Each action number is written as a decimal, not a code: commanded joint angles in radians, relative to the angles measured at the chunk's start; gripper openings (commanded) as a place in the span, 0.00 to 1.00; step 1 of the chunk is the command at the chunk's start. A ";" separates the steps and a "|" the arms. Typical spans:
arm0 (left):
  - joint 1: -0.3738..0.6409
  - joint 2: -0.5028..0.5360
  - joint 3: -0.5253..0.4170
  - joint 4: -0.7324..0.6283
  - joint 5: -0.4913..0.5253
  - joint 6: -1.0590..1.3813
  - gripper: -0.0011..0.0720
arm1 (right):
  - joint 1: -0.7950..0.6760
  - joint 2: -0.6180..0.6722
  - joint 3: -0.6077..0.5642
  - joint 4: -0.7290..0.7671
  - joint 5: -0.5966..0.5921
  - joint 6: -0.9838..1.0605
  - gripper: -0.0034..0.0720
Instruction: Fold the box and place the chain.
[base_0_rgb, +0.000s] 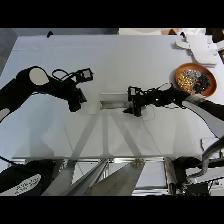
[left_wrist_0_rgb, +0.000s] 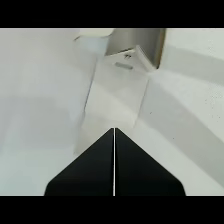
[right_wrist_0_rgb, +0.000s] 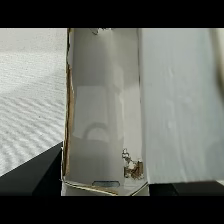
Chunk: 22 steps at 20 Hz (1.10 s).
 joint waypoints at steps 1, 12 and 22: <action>0.043 0.043 -0.012 0.101 -0.035 -0.324 0.03 | 0.000 0.000 0.001 0.000 0.000 0.001 0.52; 0.215 -0.092 -0.154 -0.148 0.032 -0.588 0.03 | 0.000 0.000 0.001 0.000 0.000 0.000 0.52; 0.188 -0.298 -0.154 -0.458 0.046 -0.481 0.03 | 0.000 0.000 0.001 0.000 0.000 0.001 0.52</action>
